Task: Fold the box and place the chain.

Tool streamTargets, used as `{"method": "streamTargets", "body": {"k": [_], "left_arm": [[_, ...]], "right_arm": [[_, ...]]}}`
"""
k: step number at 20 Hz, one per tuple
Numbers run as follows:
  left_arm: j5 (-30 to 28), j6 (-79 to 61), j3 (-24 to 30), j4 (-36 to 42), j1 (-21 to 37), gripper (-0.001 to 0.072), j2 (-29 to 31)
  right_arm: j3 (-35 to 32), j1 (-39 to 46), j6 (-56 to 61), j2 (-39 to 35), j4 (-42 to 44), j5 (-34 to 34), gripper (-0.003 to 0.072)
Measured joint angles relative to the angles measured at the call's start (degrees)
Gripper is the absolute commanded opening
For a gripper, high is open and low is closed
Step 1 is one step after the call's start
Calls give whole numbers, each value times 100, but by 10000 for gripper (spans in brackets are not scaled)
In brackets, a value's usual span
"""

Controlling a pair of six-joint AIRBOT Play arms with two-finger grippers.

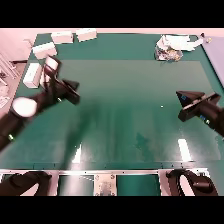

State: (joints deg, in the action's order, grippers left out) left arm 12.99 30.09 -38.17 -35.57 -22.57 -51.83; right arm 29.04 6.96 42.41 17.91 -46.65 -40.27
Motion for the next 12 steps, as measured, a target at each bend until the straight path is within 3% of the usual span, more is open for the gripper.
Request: {"method": "streamTargets", "body": {"k": [3, 6, 8, 12], "left_arm": [[-1484, 92, 831, 280, -1410, 15, 153], [-2889, 369, 1517, 452, -2444, 17, 205], [-3309, 584, 1904, 492, -2857, 18, 212], [-3650, 975, 2350, 518, -3156, 19, 219]], "right_arm": [[-780, 0, 0, -739, -142, 332, 13], [-1397, 0, 0, -1244, -203, 479, 13], [-1733, 0, 2, -1438, -221, 522, 13], [-2061, 0, -52, -1596, -291, 592, 14]]}}
